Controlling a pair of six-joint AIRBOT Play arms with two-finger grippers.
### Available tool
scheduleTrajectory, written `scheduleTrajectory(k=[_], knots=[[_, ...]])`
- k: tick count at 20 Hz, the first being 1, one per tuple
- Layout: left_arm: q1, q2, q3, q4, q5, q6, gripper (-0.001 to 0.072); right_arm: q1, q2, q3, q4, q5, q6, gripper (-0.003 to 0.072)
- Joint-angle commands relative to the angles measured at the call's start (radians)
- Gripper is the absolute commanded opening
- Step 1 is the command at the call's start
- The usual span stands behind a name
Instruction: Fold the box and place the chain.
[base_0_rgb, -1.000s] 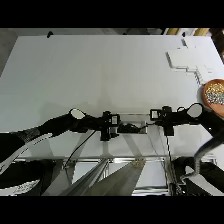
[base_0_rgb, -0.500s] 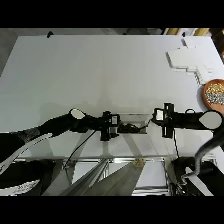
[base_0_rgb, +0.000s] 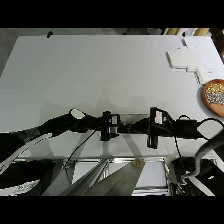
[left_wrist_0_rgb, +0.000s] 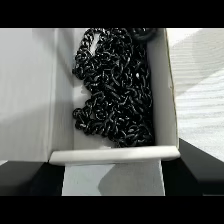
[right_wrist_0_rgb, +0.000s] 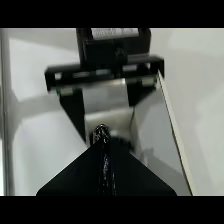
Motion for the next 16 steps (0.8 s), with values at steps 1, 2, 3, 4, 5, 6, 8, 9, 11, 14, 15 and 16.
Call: scheduleTrajectory(k=[1,2,3,4,5,6,8,9,11,14,15,16], knots=[[0.000,0.001,0.000,0.000,0.000,0.000,0.0204,0.095,-0.009,0.001,0.066,-0.177,0.011,0.0018],[0.000,0.001,0.000,0.000,0.000,0.000,0.0204,0.104,-0.023,0.001,0.064,-0.202,0.011,0.0018],[0.000,0.001,0.000,0.000,0.000,0.000,0.0204,0.104,-0.043,0.001,0.064,-0.211,0.011,0.0018],[0.000,0.001,0.000,0.000,0.000,0.000,0.0204,0.104,-0.068,0.001,0.055,-0.216,0.011,0.0018],[0.000,0.001,0.000,0.000,0.000,0.000,0.0204,0.104,-0.091,0.001,0.044,-0.221,0.016,0.0018],[0.000,0.001,0.000,0.000,0.000,0.000,0.0204,0.104,-0.112,0.002,0.028,-0.224,0.037,0.0018],[0.000,0.001,0.000,0.000,0.000,0.000,0.0204,0.104,-0.138,0.002,-0.032,-0.215,0.089,0.0075],[0.000,0.001,0.000,0.000,0.000,0.000,0.0204,0.104,-0.139,0.009,-0.078,-0.194,0.109,0.0151],[0.000,0.001,0.000,0.000,0.000,0.000,0.0204,0.102,-0.141,0.076,-0.211,-0.072,0.163,0.0260],[0.000,0.001,0.000,0.000,0.000,0.000,0.0204,0.028,-0.184,0.266,-0.342,0.166,0.193,0.0200],[0.000,0.001,0.000,0.000,0.000,0.000,0.0204,-0.009,-0.212,0.328,-0.366,0.217,0.193,0.0091],[0.000,0.001,0.000,0.000,0.000,0.000,0.0204,-0.049,-0.249,0.388,-0.381,0.250,0.193,0.0016]])
